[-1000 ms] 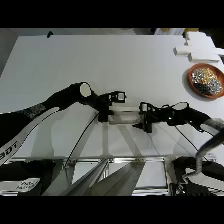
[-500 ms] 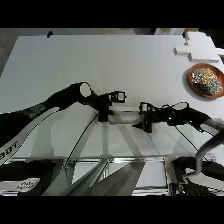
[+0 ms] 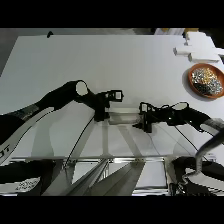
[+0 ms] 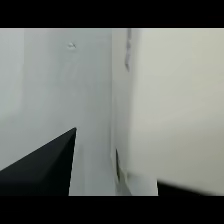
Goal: Fold the box and place the chain.
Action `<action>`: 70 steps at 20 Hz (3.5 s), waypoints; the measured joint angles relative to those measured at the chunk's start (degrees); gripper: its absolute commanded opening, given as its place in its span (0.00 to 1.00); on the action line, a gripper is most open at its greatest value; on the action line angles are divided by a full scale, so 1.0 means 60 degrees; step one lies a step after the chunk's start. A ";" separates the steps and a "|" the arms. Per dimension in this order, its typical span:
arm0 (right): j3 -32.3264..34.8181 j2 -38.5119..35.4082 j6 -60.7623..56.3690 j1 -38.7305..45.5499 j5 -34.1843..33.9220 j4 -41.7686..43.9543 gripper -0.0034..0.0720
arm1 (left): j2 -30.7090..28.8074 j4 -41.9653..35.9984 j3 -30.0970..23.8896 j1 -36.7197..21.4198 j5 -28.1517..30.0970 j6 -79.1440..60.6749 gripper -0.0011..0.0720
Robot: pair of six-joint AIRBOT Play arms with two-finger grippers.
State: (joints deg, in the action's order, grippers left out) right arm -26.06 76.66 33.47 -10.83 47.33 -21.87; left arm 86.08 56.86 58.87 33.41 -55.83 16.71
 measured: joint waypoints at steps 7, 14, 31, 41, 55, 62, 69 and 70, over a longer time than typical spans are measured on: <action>0.0000 0.0000 0.0000 0.0000 0.0004 0.0000 0.57 | -0.1716 0.1268 0.0004 -0.0506 -0.1421 0.1577 0.02; 0.0000 0.0000 0.0000 0.0000 0.0007 0.0000 0.57 | -0.2481 -0.0117 0.0004 0.1297 -0.1446 0.1785 0.02; 0.0000 0.0000 -0.0007 0.0000 0.0007 0.0011 0.57 | 0.0164 -0.0648 0.0004 0.1778 0.4743 0.6339 0.02; 0.0000 0.0000 0.0000 0.0000 0.0004 0.0004 0.57 | -0.1570 0.1665 0.0004 0.1676 0.2331 0.6466 0.02; 0.0000 0.0000 0.0004 0.0000 0.0004 0.0004 0.57 | -0.2561 -0.0015 -0.1938 -0.0729 0.0295 -0.0437 0.22; 0.0000 0.0000 0.0004 0.0000 0.0004 0.0000 0.57 | -0.2062 -0.1231 -0.2739 -0.1224 0.1020 -0.2433 0.42; 0.0000 0.0000 0.0004 0.0000 0.0004 0.0004 0.57 | -0.1825 -0.1413 -0.2838 -0.1249 0.1348 -0.3013 0.65; 0.0000 0.0000 0.0004 0.0000 0.0004 0.0000 0.57 | -0.1821 -0.1421 -0.2841 -0.1228 0.1381 -0.3177 0.66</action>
State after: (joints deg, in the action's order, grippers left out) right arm -26.06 76.66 33.50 -10.83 47.35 -21.87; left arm 75.16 48.34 41.82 26.04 -47.55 -2.35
